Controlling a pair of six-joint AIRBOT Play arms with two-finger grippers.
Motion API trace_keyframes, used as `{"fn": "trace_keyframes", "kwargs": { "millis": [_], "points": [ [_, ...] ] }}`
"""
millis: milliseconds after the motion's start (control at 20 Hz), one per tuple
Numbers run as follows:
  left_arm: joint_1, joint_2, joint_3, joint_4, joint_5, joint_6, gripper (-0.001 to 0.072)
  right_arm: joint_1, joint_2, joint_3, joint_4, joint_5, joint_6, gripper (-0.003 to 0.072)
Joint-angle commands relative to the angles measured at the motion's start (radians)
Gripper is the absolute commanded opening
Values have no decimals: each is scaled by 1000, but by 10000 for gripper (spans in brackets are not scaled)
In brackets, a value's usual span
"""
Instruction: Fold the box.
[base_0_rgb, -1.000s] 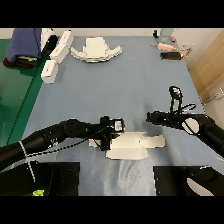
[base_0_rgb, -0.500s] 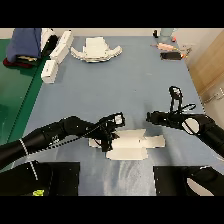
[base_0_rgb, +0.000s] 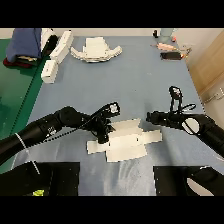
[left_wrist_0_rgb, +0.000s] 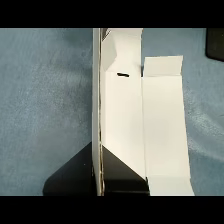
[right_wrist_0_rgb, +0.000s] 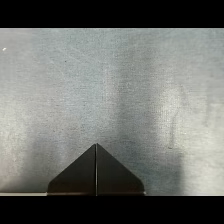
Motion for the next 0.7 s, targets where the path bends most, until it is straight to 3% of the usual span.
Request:
{"fn": "trace_keyframes", "kwargs": {
  "millis": [0,150,650],
  "points": [
    [-6,1,8,-19,-16,95,12,1,0,0,1,0,-1,2],
    [-11,0,8,-79,-8,165,12,1,1,0,1,-1,-1,1],
    [-11,-74,7,-71,-29,214,12,1,0,0,1,-2,-1,2]
  ]
}}
